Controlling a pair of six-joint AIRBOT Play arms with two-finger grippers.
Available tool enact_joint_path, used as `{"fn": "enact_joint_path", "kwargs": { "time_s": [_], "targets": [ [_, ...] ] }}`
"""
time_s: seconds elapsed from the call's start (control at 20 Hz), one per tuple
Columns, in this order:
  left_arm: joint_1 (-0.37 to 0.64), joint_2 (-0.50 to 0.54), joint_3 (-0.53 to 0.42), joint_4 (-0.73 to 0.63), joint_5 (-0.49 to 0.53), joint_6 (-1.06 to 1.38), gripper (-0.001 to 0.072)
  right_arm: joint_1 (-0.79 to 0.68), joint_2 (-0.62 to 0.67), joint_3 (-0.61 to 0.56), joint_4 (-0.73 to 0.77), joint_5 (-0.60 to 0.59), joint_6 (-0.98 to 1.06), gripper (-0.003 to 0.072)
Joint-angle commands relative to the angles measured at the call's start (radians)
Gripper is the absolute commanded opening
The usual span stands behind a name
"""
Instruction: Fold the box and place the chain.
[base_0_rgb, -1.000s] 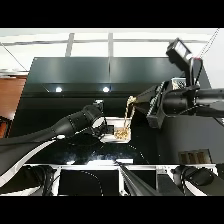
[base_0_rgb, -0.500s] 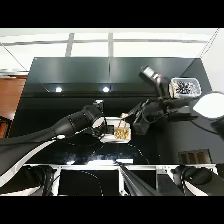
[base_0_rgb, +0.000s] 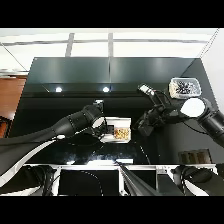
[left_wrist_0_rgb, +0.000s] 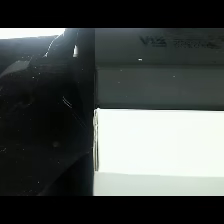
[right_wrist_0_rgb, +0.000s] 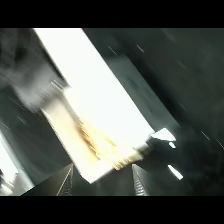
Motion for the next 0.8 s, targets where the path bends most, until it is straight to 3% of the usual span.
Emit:
{"fn": "enact_joint_path", "kwargs": {
  "time_s": [0.0, 0.2, 0.25, 0.3, 0.55, 0.75],
  "targets": [
    [0.0, 0.0, 0.0, 0.005, 0.002, 0.0, 0.0031, -0.067, -0.001, -0.066, -0.077, 0.015, -0.109, 0.0449],
    [0.0, 0.0, 0.0, 0.004, 0.001, 0.0, 0.0031, -0.027, -0.002, -0.238, -0.074, -0.217, -0.33, 0.0452],
    [0.0, 0.0, 0.0, 0.004, 0.001, 0.0, 0.0031, -0.007, -0.002, -0.269, -0.071, -0.264, -0.419, 0.0619],
    [0.0, 0.0, 0.0, 0.004, 0.001, 0.0, 0.0031, 0.016, -0.002, -0.291, -0.068, -0.304, -0.512, 0.0662],
    [0.0, 0.0, 0.0, 0.004, 0.001, 0.0, 0.0031, 0.069, -0.074, -0.299, 0.145, -0.363, -0.913, 0.066],
    [0.0, 0.0, 0.0, 0.004, 0.002, 0.0, 0.0031, 0.071, -0.116, -0.299, 0.222, -0.392, -1.042, 0.061]
  ]
}}
